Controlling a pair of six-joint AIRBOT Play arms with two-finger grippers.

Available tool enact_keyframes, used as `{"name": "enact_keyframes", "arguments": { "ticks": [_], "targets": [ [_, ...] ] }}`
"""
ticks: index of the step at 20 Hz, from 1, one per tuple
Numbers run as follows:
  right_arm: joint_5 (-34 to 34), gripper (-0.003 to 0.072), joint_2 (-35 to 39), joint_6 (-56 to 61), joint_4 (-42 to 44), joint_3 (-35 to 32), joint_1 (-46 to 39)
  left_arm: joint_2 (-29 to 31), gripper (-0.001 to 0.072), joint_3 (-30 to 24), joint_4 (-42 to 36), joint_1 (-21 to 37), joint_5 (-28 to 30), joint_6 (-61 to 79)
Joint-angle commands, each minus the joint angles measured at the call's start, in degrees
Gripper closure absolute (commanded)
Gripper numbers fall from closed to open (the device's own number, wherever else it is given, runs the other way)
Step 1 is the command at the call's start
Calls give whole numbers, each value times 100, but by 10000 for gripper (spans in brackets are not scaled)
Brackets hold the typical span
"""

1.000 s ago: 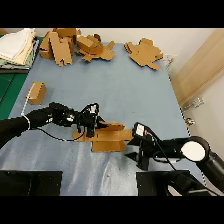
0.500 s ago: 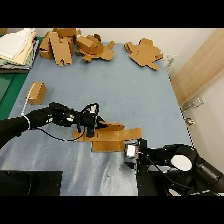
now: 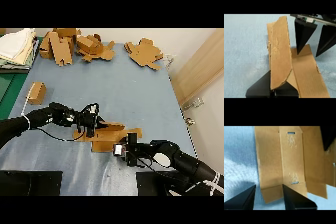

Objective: Fold the box.

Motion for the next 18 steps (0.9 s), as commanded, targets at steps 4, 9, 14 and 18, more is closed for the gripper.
{"name": "enact_keyframes", "arguments": {
  "ticks": [4,9,14,18],
  "targets": [
    [-321,156,-269,-11,-378,-4,37,-2,695,-2,2,-2,-2,2],
    [-885,156,-258,-7,-570,-2,35,-2,696,-2,2,-2,-2,2],
    [-938,156,-68,317,-564,-2,-20,-2,696,-2,4,-2,-15,2],
    [-920,156,122,767,-573,-4,-302,-4,696,-4,9,-2,-133,2]
  ]
}}
